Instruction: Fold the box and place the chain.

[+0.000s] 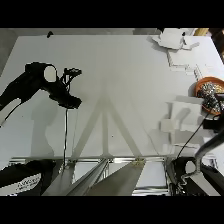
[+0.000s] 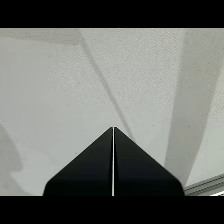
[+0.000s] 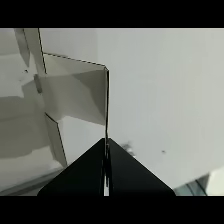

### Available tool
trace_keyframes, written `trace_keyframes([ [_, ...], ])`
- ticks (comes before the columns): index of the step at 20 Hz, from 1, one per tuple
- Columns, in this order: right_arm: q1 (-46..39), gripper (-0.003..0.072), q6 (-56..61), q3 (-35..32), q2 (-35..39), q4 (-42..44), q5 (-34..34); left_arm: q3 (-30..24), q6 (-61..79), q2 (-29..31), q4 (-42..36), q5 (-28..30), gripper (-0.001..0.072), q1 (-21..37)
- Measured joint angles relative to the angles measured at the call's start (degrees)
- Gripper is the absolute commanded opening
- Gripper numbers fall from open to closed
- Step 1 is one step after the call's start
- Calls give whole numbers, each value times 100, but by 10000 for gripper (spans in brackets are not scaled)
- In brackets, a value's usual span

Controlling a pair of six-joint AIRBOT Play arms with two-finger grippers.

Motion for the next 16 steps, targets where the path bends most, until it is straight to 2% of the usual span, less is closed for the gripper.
trace_keyframes([
  [3,1051,16,-57,-87,490,890,0,0,0,0,-2,0,9,0],
  [7,2492,17,310,-463,918,1803,-490,0,0,0,0,0,9,0],
  [10,3480,17,811,-737,1034,2079,-1019,0,0,0,-2,94,8,0],
  [14,4277,17,1309,-881,1084,2210,-1534,0,68,-4,-181,538,11,0],
  [15,4369,17,1377,-892,1088,2218,-1606,-4,205,-17,-337,621,55,2],
  [16,4444,17,1423,-903,1093,2227,-1668,-7,461,-50,-599,688,181,2],
])
